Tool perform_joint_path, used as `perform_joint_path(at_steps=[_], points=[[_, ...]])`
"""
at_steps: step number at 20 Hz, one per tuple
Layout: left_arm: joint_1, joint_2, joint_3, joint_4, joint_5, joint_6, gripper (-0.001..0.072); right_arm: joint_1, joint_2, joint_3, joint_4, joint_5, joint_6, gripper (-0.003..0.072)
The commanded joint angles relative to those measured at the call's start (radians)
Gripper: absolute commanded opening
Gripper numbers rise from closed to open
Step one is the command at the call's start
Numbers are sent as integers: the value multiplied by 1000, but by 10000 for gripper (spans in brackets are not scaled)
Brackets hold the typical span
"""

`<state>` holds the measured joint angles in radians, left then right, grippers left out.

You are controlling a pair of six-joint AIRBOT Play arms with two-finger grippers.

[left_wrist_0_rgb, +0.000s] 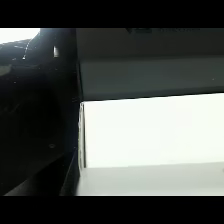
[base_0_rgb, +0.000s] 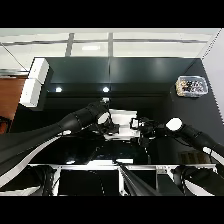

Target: Fold the box and place the chain.

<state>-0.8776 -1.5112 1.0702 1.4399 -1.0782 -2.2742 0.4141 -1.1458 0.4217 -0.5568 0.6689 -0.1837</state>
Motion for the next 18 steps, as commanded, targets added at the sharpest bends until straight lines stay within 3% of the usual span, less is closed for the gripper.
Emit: perform_joint_path(at_steps=[1, 5, 8, 13, 14, 16, 18], points=[[3, 1, 7, 16, -5, -1, 354, 0, 0, 1, 0, 0, 0, 161], [3, 1, 23, 18, -7, -1, 343, 0, 0, 1, 0, 0, 0, 161], [3, 0, 23, 18, -4, -1, 44, 0, 0, 1, 0, 0, 0, 161], [3, 0, 23, 21, -3, 0, 26, 0, 0, 1, 1, 0, 0, 161], [3, 0, 23, 22, -3, 0, 27, 0, 0, 1, 2, 0, 0, 216], [3, 0, 23, 26, -5, 0, 26, -1, 1, 1, 4, -2, 2, 640], [3, 0, 23, 26, -5, 0, 26, -3, 23, 2, -32, 3, 49, 640]])
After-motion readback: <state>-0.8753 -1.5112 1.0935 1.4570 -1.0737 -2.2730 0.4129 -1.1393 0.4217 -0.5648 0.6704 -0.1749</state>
